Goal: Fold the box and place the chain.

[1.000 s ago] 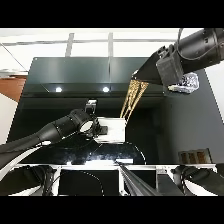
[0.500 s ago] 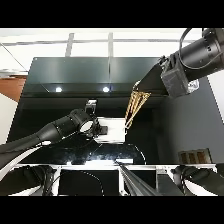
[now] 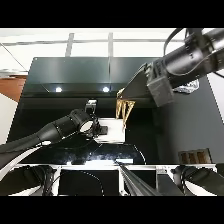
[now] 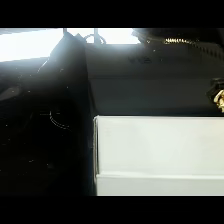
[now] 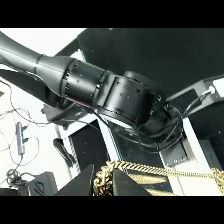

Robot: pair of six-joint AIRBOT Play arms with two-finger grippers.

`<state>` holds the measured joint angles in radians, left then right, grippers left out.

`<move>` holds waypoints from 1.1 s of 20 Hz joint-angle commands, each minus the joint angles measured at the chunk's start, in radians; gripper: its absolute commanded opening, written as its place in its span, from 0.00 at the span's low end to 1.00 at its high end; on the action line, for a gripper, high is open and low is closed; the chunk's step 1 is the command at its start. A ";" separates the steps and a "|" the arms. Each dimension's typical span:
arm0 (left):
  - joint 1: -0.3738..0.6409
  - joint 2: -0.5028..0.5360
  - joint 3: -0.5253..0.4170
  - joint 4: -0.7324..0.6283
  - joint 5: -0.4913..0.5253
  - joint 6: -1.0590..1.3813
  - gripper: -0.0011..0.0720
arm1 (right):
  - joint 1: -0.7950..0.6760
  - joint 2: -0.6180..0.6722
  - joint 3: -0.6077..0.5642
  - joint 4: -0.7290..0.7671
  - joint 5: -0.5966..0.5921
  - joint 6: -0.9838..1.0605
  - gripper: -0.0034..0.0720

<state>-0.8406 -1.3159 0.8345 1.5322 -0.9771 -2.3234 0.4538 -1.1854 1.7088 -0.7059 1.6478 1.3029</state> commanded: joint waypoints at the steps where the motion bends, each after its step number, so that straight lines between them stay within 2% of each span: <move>1: 0.000 0.000 0.001 0.000 0.000 0.000 0.06 | 0.007 0.000 -0.039 -0.080 -0.025 -0.004 0.10; 13: 0.000 0.000 0.001 0.000 0.000 0.001 0.06 | -0.086 0.040 -0.039 -0.317 0.083 0.059 0.10; 15: 0.000 0.000 0.001 0.000 0.000 0.000 0.06 | -0.085 0.053 -0.039 -0.302 0.113 0.066 0.10; 17: 0.000 0.000 0.001 0.000 0.000 0.000 0.06 | -0.077 0.057 -0.039 -0.221 0.130 0.064 0.10; 22: 0.000 0.000 0.001 0.000 0.000 0.000 0.06 | 0.008 0.056 -0.101 -0.075 0.029 0.024 0.10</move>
<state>-0.8406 -1.3159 0.8345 1.5322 -0.9771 -2.3230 0.4198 -1.1305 1.6413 -0.8570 1.7306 1.3460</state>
